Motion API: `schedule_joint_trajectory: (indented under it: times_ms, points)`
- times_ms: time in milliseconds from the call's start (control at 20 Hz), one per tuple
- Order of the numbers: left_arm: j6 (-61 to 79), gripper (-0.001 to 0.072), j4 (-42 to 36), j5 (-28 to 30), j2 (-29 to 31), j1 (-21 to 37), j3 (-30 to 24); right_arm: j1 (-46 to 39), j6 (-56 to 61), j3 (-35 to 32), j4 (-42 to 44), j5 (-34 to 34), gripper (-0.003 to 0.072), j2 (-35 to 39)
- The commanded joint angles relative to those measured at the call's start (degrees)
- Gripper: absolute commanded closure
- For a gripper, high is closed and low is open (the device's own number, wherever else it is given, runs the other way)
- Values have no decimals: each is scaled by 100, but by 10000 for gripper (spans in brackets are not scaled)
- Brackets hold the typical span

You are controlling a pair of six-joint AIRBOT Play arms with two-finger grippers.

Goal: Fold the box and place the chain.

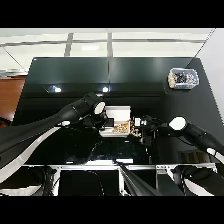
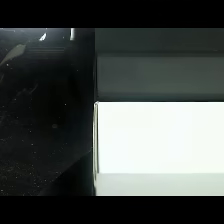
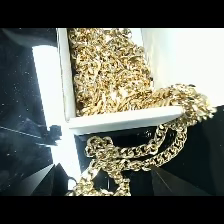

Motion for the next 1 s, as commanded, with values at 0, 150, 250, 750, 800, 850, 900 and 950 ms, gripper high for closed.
schedule_joint_trajectory:
  times_ms: [0,150,250,750,800,850,900,950]
  points:
    - [0,680,0,-2,0,0,2,-2,-125,31,-44,-98,-15,-212]
    - [0,680,0,-2,0,0,2,-4,48,31,-184,-339,-14,-254]
    - [0,680,0,-2,0,0,2,-2,116,31,-181,-358,-11,-254]
    - [0,680,-2,-9,0,0,2,-4,758,35,-184,-496,666,-79]
    - [0,680,-2,-9,0,0,2,-22,1047,35,-184,-581,661,46]
    - [0,680,-2,-7,0,0,2,-57,1381,35,-181,-599,661,192]
    - [0,680,-2,-9,0,0,2,-129,1816,35,-184,-605,661,389]
    - [0,680,-2,-9,0,0,2,-214,2251,37,-184,-588,662,586]
